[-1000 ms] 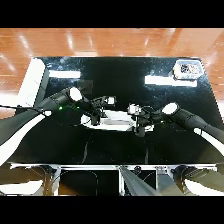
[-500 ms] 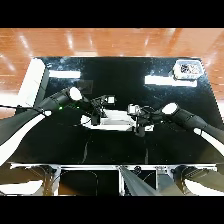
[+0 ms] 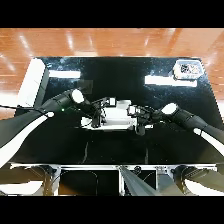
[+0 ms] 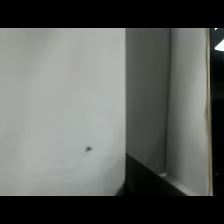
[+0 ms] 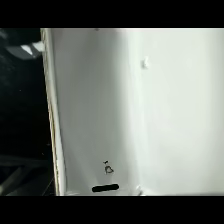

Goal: Fold the box and place the chain.

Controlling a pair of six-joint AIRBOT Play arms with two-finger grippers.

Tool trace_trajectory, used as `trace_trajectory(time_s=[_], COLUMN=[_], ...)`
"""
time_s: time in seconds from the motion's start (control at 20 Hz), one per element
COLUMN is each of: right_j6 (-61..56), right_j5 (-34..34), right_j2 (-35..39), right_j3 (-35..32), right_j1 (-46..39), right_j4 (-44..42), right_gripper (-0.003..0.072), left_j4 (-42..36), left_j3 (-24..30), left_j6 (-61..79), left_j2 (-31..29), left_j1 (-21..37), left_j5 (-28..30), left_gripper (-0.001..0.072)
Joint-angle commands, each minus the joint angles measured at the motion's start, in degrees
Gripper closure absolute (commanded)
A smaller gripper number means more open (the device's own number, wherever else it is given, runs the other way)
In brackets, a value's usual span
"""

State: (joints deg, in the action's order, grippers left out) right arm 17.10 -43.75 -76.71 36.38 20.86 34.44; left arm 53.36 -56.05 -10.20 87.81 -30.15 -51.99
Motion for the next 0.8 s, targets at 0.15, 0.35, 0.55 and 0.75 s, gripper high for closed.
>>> trace_trajectory(time_s=[0.15,0.35,0.55,0.75], right_j6=[0.02,0.02,0.02,0.02], right_j5=[-0.35,-0.33,-0.33,-0.33], right_j2=[0.02,-0.04,-0.13,-0.13], right_j3=[0.02,0.02,0.02,0.02], right_j1=[-0.02,-0.02,-0.02,-0.02], right_j4=[-0.13,-0.09,-0.11,-0.09], right_gripper=[0.0205,0.0205,0.0205,0.0205], left_j4=[-1.33,-1.25,1.14,2.01], left_j3=[-0.15,-0.48,-0.46,-0.46], left_j6=[-3.98,-4.0,-8.35,-11.3], left_j2=[-0.5,-3.26,-6.43,-8.83], left_j1=[-0.26,0.07,2.91,7.26], left_j5=[0.15,1.55,0.17,-5.86], left_gripper=[0.0243,0.0209,0.0209,0.0209])
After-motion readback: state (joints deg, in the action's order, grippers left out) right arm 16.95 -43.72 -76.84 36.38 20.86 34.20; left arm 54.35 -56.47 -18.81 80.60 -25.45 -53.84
